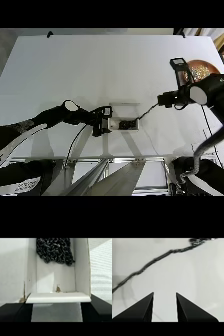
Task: Fold the box and place the chain.
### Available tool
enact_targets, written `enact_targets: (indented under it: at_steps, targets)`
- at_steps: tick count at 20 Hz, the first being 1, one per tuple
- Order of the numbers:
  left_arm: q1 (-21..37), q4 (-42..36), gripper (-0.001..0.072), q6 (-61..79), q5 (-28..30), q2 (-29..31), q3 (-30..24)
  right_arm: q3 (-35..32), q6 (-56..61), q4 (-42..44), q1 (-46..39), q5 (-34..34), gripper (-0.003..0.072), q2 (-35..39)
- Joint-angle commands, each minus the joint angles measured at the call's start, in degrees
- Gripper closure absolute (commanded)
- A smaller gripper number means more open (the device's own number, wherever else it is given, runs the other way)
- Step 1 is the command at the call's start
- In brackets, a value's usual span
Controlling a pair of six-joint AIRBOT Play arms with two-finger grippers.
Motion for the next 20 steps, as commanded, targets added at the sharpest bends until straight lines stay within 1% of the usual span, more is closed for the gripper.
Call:
enact_targets:
  at_steps: [1,4,7,9,11,15,20]
  targets:
    - [0.0,0.0,0.0455,0.0,0.0,0.0,0.0,0.1,-5.7,1.0,-10.7,-3.4,0.0407,-5.9]
    - [0.0,0.0,0.0455,0.0,0.0,0.0,0.0,0.1,-8.5,4.0,-16.0,-5.4,0.0406,-13.8]
    - [0.0,0.0,0.0455,0.0,0.0,0.0,0.0,0.1,-8.4,4.6,-17.5,-9.8,0.0406,-19.0]
    - [0.0,0.0,0.0455,0.0,0.0,0.0,0.0,0.1,-8.4,6.5,-17.5,-13.5,0.0406,-20.9]
    - [0.0,0.0,0.0455,0.0,0.0,0.0,0.0,0.1,-8.5,8.9,-17.5,-15.8,0.0406,-23.1]
    - [0.0,0.0,0.0455,0.0,0.0,0.0,0.0,0.1,-8.4,9.7,-17.5,-17.0,0.0407,-26.0]
    - [0.0,0.0,0.0455,0.0,0.0,0.0,0.0,0.1,-8.3,9.5,-17.5,-18.8,0.0408,-26.2]
